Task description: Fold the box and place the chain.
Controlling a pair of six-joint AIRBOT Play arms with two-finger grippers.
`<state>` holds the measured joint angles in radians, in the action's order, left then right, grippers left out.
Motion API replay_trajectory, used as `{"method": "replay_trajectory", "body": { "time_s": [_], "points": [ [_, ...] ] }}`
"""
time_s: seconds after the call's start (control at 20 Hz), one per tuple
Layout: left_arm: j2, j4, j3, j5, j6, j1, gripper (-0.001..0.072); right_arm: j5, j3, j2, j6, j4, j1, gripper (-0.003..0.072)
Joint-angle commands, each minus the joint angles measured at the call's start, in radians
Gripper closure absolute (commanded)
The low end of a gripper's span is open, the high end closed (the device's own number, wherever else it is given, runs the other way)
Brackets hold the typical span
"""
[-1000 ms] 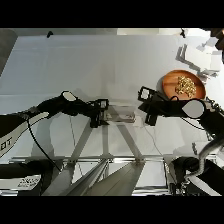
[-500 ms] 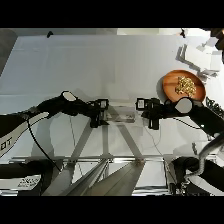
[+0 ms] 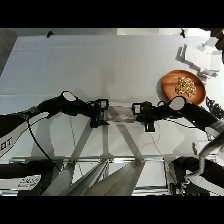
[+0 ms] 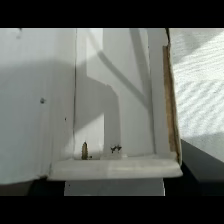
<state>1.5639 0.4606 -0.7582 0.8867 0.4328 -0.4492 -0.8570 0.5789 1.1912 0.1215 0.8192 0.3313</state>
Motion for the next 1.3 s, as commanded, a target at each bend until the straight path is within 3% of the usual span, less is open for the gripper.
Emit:
{"method": "replay_trajectory", "body": {
  "time_s": [0.0,0.25,0.3,0.35,0.4,0.45,0.5,0.55,0.6,0.95,1.25],
  "points": [
    [0.0,0.0,0.0,0.0,0.0,0.0,0.0365,-0.005,0.0,0.005,0.019,-0.1,0.016,0.0676],
    [0.0,0.0,0.0,0.0,0.0,0.0,0.0365,0.002,0.0,0.005,0.019,-0.169,0.016,0.0669],
    [0.0,0.0,0.0,0.0,0.0,0.0,0.0365,0.006,0.0,0.005,0.018,-0.169,0.016,0.058],
    [0.0,0.0,0.0,0.0,0.0,0.0,0.0365,0.007,0.0,0.005,0.018,-0.169,0.016,0.0427],
    [0.0,0.0,0.0,0.0,0.0,0.0,0.0365,0.007,0.0,0.005,0.018,-0.169,0.016,0.0363],
    [0.0,0.0,0.0,0.0,0.0,0.0,0.0365,0.004,0.0,0.005,0.018,-0.169,0.016,0.0365],
    [0.0,0.0,0.0,0.0,0.0,0.0,0.0365,-0.002,0.0,0.005,0.018,-0.169,0.017,0.0419],
    [0.0,0.0,0.0,0.0,0.0,0.0,0.0365,-0.009,0.0,0.003,0.018,-0.169,0.016,0.0575],
    [0.0,0.0,0.0,0.0,0.0,0.0,0.0365,-0.019,0.0,0.002,0.019,-0.169,0.016,0.0677],
    [0.0,0.0,0.0,0.0,0.0,0.0,0.0365,-0.023,0.0,-0.147,-0.034,-0.023,0.015,0.0677],
    [0.0,0.0,0.0,0.0,0.0,0.0,0.0365,-0.022,-0.001,-0.453,-0.357,0.345,-0.023,0.0677]
  ]
}}
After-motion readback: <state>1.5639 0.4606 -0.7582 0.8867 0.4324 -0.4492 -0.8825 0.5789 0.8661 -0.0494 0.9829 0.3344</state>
